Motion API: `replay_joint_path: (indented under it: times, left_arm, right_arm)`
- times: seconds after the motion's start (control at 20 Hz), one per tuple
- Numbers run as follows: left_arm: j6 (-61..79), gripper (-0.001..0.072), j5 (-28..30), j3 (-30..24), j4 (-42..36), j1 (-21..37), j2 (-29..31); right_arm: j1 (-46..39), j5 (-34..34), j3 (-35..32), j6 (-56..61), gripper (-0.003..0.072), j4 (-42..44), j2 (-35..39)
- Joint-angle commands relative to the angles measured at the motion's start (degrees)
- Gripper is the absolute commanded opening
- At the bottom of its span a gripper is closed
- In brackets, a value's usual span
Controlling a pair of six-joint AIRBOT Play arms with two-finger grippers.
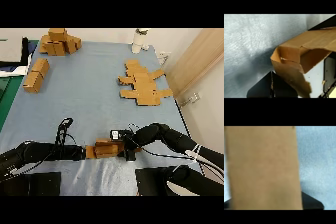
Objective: Fold the box.
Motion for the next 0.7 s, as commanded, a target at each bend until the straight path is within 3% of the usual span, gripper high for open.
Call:
replay_joint_path:
  times: [0.0, 0.1, 0.15, 0.2, 0.25, 0.65]
  left_arm:
    - [2.64, 0.0014, -0.94, 1.44, -4.02, -0.24, -0.13]
    - [4.37, 0.0017, -1.92, 2.16, -5.53, -0.22, -0.15]
    - [4.76, 0.0135, -2.67, 2.38, -5.60, -0.24, -0.15]
    - [5.16, 0.0392, -3.30, 2.47, -5.73, -0.24, -0.15]
    - [5.73, 0.0421, -3.72, 2.49, -5.70, -0.24, -0.15]
    - [5.68, 0.0422, 0.63, 2.49, -5.14, 0.37, -0.61]
  right_arm:
    - [-0.02, 0.00, 0.00, 0.02, 0.0497, 0.00, 0.00]
    - [-0.02, 0.00, 0.00, 0.02, 0.0497, 0.00, 0.00]
    - [-0.02, 0.00, 0.00, 0.02, 0.0497, 0.00, 0.00]
    - [-0.02, 0.02, 0.00, 0.02, 0.0497, 0.00, 0.00]
    - [-0.02, 0.00, 0.00, 0.02, 0.0497, 0.00, 0.00]
    - [-0.02, 0.00, 0.00, 0.02, 0.0498, 0.00, 0.00]
